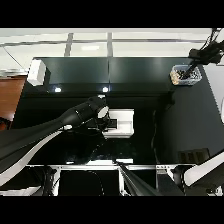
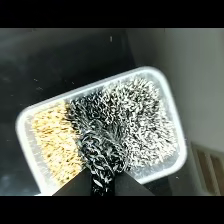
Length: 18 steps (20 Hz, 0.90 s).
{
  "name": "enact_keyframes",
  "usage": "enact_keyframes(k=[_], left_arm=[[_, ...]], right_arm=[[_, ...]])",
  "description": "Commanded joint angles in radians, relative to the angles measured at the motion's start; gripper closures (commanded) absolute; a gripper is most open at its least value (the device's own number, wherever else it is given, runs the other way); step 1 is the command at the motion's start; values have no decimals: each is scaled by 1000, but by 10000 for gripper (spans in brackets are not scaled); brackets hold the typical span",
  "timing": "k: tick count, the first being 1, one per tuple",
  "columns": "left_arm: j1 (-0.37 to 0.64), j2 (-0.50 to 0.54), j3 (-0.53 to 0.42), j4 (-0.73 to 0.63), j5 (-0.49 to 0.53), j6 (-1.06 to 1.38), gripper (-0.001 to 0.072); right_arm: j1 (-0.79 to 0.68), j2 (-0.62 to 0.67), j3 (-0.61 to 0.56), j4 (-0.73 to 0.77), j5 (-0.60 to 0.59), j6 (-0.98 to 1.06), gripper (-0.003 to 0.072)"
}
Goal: Fold the box and place the chain.
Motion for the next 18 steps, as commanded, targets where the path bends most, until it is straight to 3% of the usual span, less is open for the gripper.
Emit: enact_keyframes(k=[1,3,10,13,18], left_arm=[[0,0,0,-1,0,0,684],[0,0,0,-3,-1,0,684],[0,0,0,-3,0,0,684],[0,0,0,-3,0,0,684],[0,0,0,-3,0,0,684]], right_arm=[[-5,119,-3,67,34,-14,682],[-8,204,-49,179,42,-79,677],[-6,496,-242,203,-2,-96,677],[-6,604,-280,279,-9,-126,677],[3,839,-460,378,-45,-171,677]])
